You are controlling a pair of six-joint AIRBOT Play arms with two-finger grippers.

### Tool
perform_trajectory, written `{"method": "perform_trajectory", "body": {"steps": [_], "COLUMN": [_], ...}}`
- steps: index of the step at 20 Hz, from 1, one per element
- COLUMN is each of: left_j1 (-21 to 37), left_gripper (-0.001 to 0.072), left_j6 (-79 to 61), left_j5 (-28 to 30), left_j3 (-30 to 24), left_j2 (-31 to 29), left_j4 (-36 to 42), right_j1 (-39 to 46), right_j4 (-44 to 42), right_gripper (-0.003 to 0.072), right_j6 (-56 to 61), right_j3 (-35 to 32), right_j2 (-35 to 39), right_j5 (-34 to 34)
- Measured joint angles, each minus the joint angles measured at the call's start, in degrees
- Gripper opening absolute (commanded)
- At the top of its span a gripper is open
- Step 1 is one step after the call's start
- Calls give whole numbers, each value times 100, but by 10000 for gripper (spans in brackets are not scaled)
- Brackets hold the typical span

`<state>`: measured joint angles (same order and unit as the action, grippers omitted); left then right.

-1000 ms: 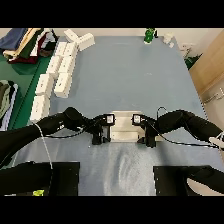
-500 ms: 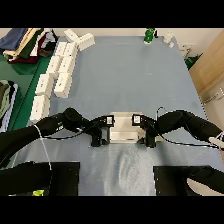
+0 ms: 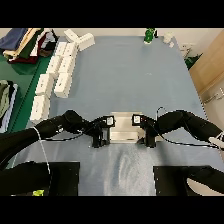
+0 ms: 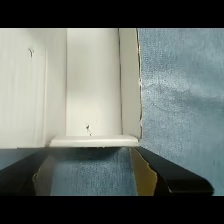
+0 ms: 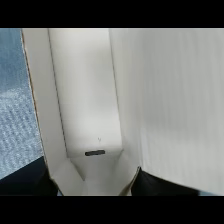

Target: Fold the box.

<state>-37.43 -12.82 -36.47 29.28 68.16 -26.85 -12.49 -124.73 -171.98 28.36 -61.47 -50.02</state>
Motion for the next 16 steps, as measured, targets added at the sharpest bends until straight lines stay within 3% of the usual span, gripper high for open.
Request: {"method": "perform_trajectory", "body": {"steps": [16], "left_j1": [-382], "left_gripper": [696], "left_j6": [39], "left_j5": [553], "left_j3": [0], "left_j2": [129], "left_j4": [166], "right_j1": [0], "right_j4": [4], "right_gripper": [525], "right_j6": [2], "right_j3": [0], "right_j2": [0], "right_j5": [2]}}
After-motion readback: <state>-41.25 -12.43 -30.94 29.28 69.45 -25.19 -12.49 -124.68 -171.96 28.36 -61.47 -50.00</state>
